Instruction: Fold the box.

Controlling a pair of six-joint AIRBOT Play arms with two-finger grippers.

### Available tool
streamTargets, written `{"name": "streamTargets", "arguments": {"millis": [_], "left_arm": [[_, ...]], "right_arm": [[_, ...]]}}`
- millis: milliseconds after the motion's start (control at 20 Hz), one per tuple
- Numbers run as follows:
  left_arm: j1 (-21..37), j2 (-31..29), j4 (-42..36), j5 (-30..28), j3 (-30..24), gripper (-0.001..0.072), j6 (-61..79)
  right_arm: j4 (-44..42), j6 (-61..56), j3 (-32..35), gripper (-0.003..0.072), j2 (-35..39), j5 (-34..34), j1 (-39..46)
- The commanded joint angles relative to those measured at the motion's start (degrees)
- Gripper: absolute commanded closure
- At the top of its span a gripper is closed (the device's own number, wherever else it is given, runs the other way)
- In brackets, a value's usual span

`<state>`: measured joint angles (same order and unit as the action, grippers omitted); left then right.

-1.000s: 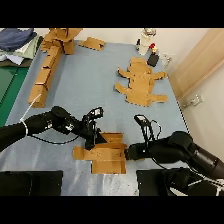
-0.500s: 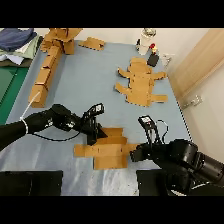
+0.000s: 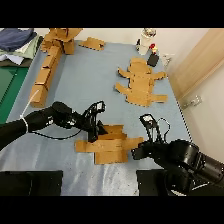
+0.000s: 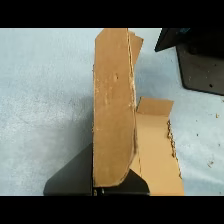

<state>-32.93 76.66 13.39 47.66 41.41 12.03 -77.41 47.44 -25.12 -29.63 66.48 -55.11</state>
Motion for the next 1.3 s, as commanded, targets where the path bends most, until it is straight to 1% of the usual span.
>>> {"name": "streamTargets", "arguments": {"millis": [0, 200, 550, 650, 750, 800, 900, 1050, 1100, 1150, 1200, 1250], "left_arm": [[0.0, 0.2, 0.4, -0.1, -0.9, 0.0697, -0.1], [0.0, 0.8, 0.4, 2.5, -2.2, 0.0697, -0.2], [0.2, 0.8, 0.4, 2.0, -2.5, 0.0697, -0.7], [0.2, 0.8, 0.4, 2.0, -2.5, 0.0697, -0.7], [0.1, 0.8, 0.3, 2.0, -2.5, 0.0697, -0.7], [0.1, 0.8, 0.3, 2.0, -2.5, 0.0697, -0.7], [0.1, 0.8, 0.3, 2.0, -2.5, 0.0698, -0.7], [0.1, 0.8, 0.3, 2.0, -2.5, 0.0698, -0.7], [0.1, 0.8, 0.3, 2.0, -2.5, 0.0697, -0.7], [0.1, 0.8, 0.3, 2.0, -2.5, 0.0697, -0.7], [0.1, 0.8, 0.3, 2.0, -2.5, 0.0697, -0.7], [0.1, 0.8, 0.3, 2.0, -2.5, 0.0697, -0.7]], "right_arm": [[0.7, -0.1, 0.0, 0.0684, 0.1, 0.0, 0.0], [0.7, -0.1, 0.0, 0.0685, 0.1, 0.0, 0.0], [0.2, -0.1, 0.0, 0.0684, 0.1, -0.4, 0.0], [-1.3, -0.1, 0.0, 0.0685, 0.1, -0.4, 0.0], [-5.0, 1.9, 0.0, 0.0685, 0.1, -0.9, -1.3], [-7.0, 4.9, 0.0, 0.0685, 0.1, -1.6, -3.7], [-6.8, 6.1, 0.0, 0.0685, 0.0, -1.4, -11.5], [3.6, 4.7, 0.1, 0.0682, -0.8, -2.5, -24.8], [7.0, 4.9, 0.2, 0.0606, -2.1, -4.0, -28.4], [10.3, 6.6, 0.6, 0.0287, -4.0, -6.3, -30.6], [13.4, 8.9, 1.2, 0.0166, -6.3, -8.5, -31.7], [16.2, 10.1, 1.5, 0.0166, -9.3, -10.1, -31.6]]}}
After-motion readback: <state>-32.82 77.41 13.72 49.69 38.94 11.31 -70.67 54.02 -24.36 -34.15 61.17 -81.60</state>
